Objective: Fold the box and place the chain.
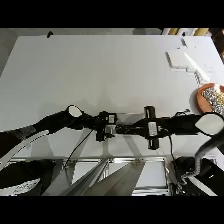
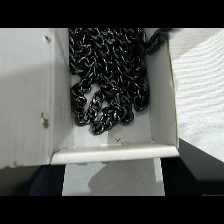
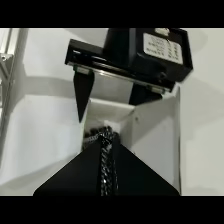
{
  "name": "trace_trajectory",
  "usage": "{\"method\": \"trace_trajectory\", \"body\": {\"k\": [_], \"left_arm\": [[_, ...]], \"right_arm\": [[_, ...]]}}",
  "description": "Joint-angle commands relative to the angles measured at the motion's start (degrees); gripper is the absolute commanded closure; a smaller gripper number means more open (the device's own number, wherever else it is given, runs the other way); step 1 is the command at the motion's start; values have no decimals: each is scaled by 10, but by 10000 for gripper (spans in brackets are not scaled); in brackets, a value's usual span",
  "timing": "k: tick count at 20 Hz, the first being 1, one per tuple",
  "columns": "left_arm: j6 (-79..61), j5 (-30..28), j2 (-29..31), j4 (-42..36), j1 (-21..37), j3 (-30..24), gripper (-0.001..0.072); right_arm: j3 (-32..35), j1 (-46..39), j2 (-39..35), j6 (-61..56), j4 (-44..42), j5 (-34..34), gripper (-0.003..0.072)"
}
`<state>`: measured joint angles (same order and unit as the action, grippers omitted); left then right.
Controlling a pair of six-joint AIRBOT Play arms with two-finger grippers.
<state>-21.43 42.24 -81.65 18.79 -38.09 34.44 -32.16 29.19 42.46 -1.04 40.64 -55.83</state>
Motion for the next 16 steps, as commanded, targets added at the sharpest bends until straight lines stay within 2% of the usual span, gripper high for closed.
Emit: {"method": "trace_trajectory", "body": {"k": [1, 4, 5, 7, 10, 11, 13, 15, 16], "left_arm": [[0, 0, 0, 0, 0, 0, 438], [0, 0, 0, 0, 0, 0, 438], [0, 0, 0, 0, 0, 0, 438], [0, 0, 0, 0, 0, 0, 438], [0, 0, 0, 0, 0, 0, 438], [0, 0, 0, 0, 0, 0, 438], [0, 0, 0, 0, 0, 0, 438], [0, 0, 0, 0, 0, 0, 438], [0, 0, 0, 0, 0, 0, 438]], "right_arm": [[0, 48, 54, 0, -3, 45, 671], [0, 50, 105, -2, 1, 60, 670], [0, 50, 114, -4, 1, 75, 646], [-12, 34, 107, -7, 5, 83, 421], [-54, -17, 73, -45, 90, 10, 415], [-62, -40, 56, -69, 125, -15, 434], [-61, -95, 22, -82, 193, -70, 541], [-58, -148, 10, -82, 264, -111, 541], [-49, -171, 11, -82, 283, -109, 541]]}}
